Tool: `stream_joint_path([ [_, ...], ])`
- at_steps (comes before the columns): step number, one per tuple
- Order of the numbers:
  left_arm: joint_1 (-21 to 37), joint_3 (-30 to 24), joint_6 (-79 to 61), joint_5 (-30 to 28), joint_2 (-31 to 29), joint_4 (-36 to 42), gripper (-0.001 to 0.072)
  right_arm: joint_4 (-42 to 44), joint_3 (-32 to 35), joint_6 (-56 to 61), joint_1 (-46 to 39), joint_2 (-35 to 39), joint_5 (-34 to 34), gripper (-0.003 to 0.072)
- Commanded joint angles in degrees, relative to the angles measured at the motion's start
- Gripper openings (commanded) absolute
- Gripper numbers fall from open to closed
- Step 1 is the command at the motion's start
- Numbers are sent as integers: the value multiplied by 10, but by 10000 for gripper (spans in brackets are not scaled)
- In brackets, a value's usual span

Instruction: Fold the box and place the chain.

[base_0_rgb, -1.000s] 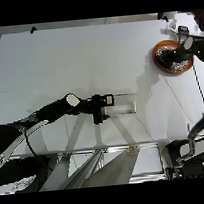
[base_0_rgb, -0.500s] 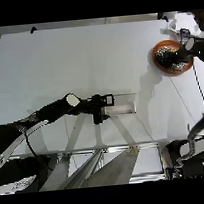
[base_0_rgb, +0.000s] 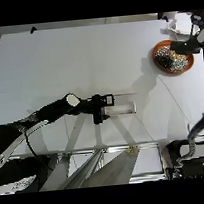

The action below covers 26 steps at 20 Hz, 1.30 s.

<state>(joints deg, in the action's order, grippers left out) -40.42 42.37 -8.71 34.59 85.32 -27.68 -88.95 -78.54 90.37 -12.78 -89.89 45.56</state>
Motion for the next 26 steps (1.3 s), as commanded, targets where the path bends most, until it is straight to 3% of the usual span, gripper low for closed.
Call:
stream_joint_path([
  [1, 0, 0, 0, 0, 0, 0, 205, -1, 0, -35, 0, 14, 16, 130],
  [3, 0, 0, 0, 0, 0, 0, 205, 0, 0, -37, 0, -14, 35, 266],
  [11, 0, 0, 0, 0, 0, 0, 205, 28, 0, -39, 0, -95, 44, 262],
  [14, 0, 0, 0, 0, 0, 0, 205, 27, 0, -39, 0, -103, 44, 223],
  [21, 0, 0, 0, 0, 0, 0, 205, 22, 0, -38, 0, -103, 22, 218],
  [24, 0, 0, 0, 0, 0, 0, 205, 22, 0, -38, 0, -103, 18, 47],
  [26, 0, 0, 0, 0, 0, 0, 205, 22, 0, -38, 0, -102, 21, 33],
])
